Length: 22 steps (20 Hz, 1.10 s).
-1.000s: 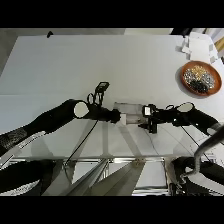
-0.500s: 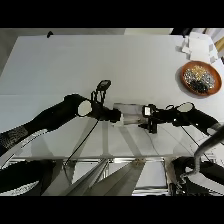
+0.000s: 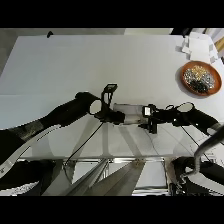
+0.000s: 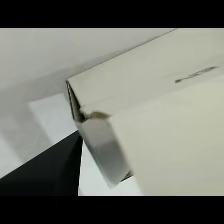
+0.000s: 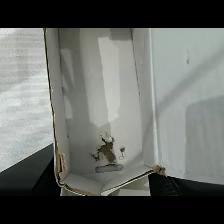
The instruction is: Fold the box and place the chain.
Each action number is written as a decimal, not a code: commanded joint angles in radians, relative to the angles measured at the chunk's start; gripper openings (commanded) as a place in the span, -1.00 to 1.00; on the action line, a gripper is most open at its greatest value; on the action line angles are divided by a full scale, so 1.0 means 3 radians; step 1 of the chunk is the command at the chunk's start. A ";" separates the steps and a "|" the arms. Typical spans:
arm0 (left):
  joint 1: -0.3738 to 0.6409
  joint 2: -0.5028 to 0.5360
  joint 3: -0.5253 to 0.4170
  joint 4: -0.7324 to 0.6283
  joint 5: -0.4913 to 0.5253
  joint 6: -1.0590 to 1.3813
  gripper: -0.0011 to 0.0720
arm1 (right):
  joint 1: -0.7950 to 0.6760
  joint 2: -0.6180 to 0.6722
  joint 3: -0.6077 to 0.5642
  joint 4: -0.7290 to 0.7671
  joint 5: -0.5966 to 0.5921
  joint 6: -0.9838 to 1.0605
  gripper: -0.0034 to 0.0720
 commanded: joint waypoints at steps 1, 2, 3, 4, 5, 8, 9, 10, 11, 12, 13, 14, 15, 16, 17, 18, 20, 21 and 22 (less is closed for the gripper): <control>-0.0048 -0.0151 0.0202 0.0174 -0.0202 -0.0203 0.18 | -0.0001 0.0000 0.0000 0.0001 0.0001 0.0001 0.18; -0.0048 -0.0170 0.0210 0.0195 -0.0238 -0.0275 0.18 | -0.0001 0.0000 0.0000 0.0000 0.0000 0.0001 0.18; -0.0048 -0.0178 0.0210 0.0209 -0.0266 -0.0346 0.18 | -0.0001 0.0000 0.0000 0.0000 0.0001 0.0001 0.18; -0.0047 -0.0181 0.0210 0.0220 -0.0278 -0.0415 0.18 | -0.0001 0.0000 0.0000 0.0000 0.0000 0.0001 0.18; -0.0046 -0.0181 0.0211 0.0238 -0.0277 -0.0504 0.18 | -0.0001 0.0000 0.0000 0.0000 0.0001 0.0001 0.18; -0.0037 -0.0181 0.0219 0.0282 -0.0276 -0.0843 0.16 | -0.0001 0.0000 0.0000 0.0000 0.0001 0.0001 0.18; -0.0033 -0.0182 0.0225 0.0284 -0.0278 -0.0974 0.16 | -0.0001 0.0000 0.0000 0.0000 0.0001 0.0001 0.18; -0.0027 -0.0182 0.0243 0.0277 -0.0284 -0.1100 0.16 | -0.0001 0.0000 0.0000 0.0001 0.0001 0.0001 0.18; -0.0019 -0.0195 0.0296 0.0281 -0.0341 -0.1142 0.16 | -0.0001 0.0000 0.0000 0.0000 0.0000 0.0001 0.18; -0.0014 -0.0237 0.0404 0.0296 -0.0487 -0.1142 0.16 | -0.0001 0.0000 0.0000 0.0000 0.0001 0.0001 0.18; -0.0009 -0.0303 0.0533 0.0352 -0.0657 -0.1142 0.16 | -0.0001 0.0000 0.0000 0.0001 0.0001 0.0001 0.18; -0.0014 -0.0390 0.0668 0.0427 -0.0832 -0.1142 0.16 | -0.0001 0.0000 0.0000 0.0000 0.0001 0.0001 0.18; -0.0039 -0.0482 0.0790 0.0505 -0.1016 -0.1143 0.16 | -0.0001 0.0000 0.0000 0.0000 0.0001 0.0001 0.18; -0.0067 -0.0556 0.0856 0.0532 -0.1134 -0.1153 0.16 | -0.0001 0.0000 0.0000 0.0000 0.0000 0.0001 0.18; -0.0092 -0.0599 0.0863 0.0524 -0.1146 -0.1177 0.16 | -0.0001 0.0000 0.0000 0.0001 0.0001 0.0001 0.18; -0.0116 -0.0635 0.0863 0.0532 -0.1136 -0.1241 0.16 | -0.0001 0.0000 0.0000 0.0001 0.0000 0.0001 0.18; -0.0153 -0.0660 0.0863 0.0547 -0.1091 -0.1279 0.16 | -0.0001 0.0000 0.0000 0.0000 0.0001 0.0001 0.18; -0.0170 -0.0660 0.0863 0.0576 -0.1059 -0.1292 0.16 | -0.0001 0.0000 0.0000 0.0000 0.0000 0.0001 0.18; -0.0187 -0.0660 0.0863 0.0607 -0.1019 -0.1316 0.16 | -0.0001 0.0000 0.0000 0.0000 0.0001 0.0001 0.18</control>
